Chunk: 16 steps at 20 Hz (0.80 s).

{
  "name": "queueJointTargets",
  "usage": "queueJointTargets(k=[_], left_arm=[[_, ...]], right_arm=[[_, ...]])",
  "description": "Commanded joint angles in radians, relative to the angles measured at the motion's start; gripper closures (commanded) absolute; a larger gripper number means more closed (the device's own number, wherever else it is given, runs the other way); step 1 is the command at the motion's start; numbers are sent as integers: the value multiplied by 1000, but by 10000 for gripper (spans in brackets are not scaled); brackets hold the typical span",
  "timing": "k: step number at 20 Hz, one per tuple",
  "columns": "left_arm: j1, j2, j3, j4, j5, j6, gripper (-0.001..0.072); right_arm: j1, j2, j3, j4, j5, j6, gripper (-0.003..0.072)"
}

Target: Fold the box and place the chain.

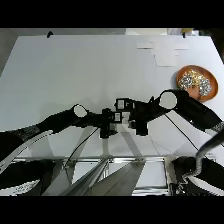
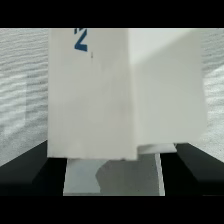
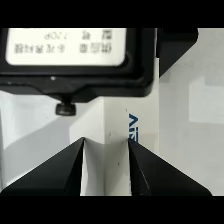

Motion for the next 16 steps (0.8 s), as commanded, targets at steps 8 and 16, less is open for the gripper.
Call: queueJointTargets(k=[8,16], left_arm=[[-1,1,0,0,0,0,576],[-1,1,0,0,0,0,576]], right_arm=[[3,1,-1,-46,7,4,570],[3,0,-39,-42,-17,4,482]])
